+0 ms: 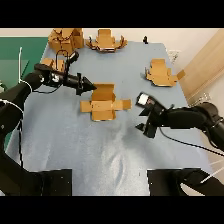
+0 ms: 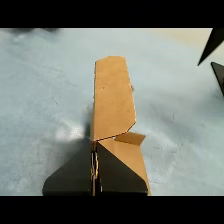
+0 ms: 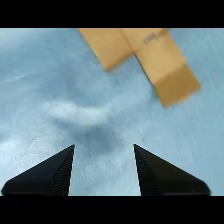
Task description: Fold the box.
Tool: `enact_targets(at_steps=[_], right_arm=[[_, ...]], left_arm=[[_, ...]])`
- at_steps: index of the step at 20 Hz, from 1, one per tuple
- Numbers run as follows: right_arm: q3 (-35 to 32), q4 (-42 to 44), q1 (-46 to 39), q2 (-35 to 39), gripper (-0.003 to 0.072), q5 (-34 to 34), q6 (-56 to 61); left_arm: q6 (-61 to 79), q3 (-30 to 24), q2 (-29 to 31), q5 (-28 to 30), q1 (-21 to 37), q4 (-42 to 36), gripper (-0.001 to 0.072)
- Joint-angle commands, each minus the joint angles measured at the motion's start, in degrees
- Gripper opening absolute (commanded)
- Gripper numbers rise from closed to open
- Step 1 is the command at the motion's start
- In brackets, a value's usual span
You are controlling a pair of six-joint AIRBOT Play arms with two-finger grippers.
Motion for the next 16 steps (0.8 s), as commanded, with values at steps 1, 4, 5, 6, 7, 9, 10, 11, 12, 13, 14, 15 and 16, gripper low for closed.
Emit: enact_targets(at_steps=[1,4,5,6,7,9,10,11,12,13,14,15,16], right_arm=[[-0.2,-0.7,7.8,-4.9,0.0592,6.6,-6.7],[-0.2,-3.0,13.2,-14.6,0.0592,15.8,-6.7],[-0.2,-4.3,14.3,-17.4,0.0593,18.8,-6.6],[-0.2,-4.7,14.7,-20.2,0.0592,22.3,-6.6],[0.0,-4.5,14.7,-22.2,0.0592,24.9,-6.4],[0.0,-4.7,14.7,-24.8,0.0592,30.4,-6.4],[0.0,-4.7,14.6,-25.7,0.0592,33.6,-6.4],[0.0,-4.7,14.5,-26.6,0.0592,36.6,-6.4],[0.0,-4.7,14.3,-27.5,0.0592,38.2,-6.5],[0.0,-4.7,14.2,-28.2,0.0592,39.0,-6.5],[0.0,-5.0,13.9,-28.8,0.0591,39.4,-6.5],[0.1,-5.3,13.7,-28.9,0.0591,40.1,-6.5],[0.4,-5.9,13.4,-28.9,0.0591,41.1,-6.5]], left_arm=[[4.9,-3.9,-0.1,2.1,-0.2,0.2,0.0005],[6.3,-5.2,-0.3,3.4,0.0,0.3,0.0006],[7.0,-5.2,-0.6,3.7,0.0,0.2,0.0006],[7.1,-5.2,-0.8,4.5,0.0,0.2,0.0006],[7.1,-5.2,-0.9,4.7,0.0,0.2,0.0007],[7.1,-5.2,-1.0,4.7,0.0,0.2,0.0008],[7.0,-5.2,-1.0,4.7,0.0,0.2,0.0009],[7.0,-5.2,-0.9,4.7,0.0,0.2,0.0009],[6.8,-5.2,-0.9,4.6,0.0,0.2,0.0010],[6.8,-5.2,-0.9,4.2,0.0,0.2,0.0011],[6.6,-5.2,-0.9,3.6,0.0,0.2,0.0011],[6.4,-5.2,-0.9,2.9,0.0,0.2,0.0011],[6.4,-5.2,-0.9,1.9,0.0,0.2,0.0011]])
